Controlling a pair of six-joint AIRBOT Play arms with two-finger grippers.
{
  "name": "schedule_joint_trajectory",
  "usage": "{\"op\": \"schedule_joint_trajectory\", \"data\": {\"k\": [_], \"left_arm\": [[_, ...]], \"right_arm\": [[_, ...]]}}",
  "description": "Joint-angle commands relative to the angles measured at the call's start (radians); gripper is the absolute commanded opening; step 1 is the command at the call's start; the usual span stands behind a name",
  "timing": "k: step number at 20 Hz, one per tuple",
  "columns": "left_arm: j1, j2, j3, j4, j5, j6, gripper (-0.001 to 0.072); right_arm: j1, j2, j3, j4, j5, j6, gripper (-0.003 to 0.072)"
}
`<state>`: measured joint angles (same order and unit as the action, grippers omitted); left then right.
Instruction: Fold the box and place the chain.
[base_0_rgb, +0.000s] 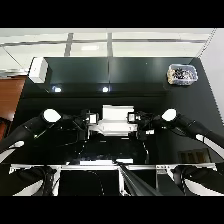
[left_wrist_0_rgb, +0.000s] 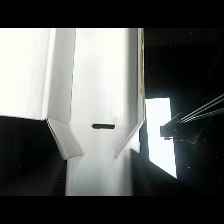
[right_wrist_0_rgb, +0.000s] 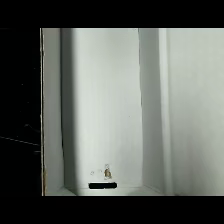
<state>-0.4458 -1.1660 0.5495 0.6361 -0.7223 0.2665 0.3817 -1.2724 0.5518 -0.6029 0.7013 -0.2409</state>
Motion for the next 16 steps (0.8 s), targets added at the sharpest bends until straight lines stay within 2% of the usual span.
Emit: {"op": "schedule_joint_trajectory", "data": {"k": [1, 3, 4, 5, 6, 9, 16], "left_arm": [[-0.028, -0.042, 0.025, -0.002, 0.012, -0.059, 0.0333], [-0.027, -0.052, 0.038, -0.028, 0.007, -0.072, 0.0330], [-0.027, -0.053, 0.042, -0.056, 0.007, -0.071, 0.0304], [-0.028, -0.053, 0.047, -0.078, 0.006, -0.071, 0.0237], [-0.029, -0.055, 0.050, -0.096, 0.005, -0.071, 0.0228], [-0.047, -0.076, 0.054, -0.140, -0.023, -0.069, 0.0228], [-0.076, -0.101, 0.054, -0.211, 0.021, -0.071, 0.0229]], "right_arm": [[0.001, 0.000, 0.001, 0.000, 0.001, 0.000, 0.0016], [0.001, 0.000, 0.001, 0.000, 0.001, 0.000, 0.0017], [0.001, 0.000, 0.001, 0.000, 0.001, 0.000, 0.0017], [0.001, 0.000, 0.001, 0.000, 0.001, 0.000, 0.0017], [0.001, 0.000, 0.001, 0.000, 0.001, 0.000, 0.0017], [0.001, 0.000, 0.001, 0.000, 0.001, 0.000, 0.0017], [0.001, 0.000, 0.001, 0.000, 0.001, 0.000, 0.0017]]}}
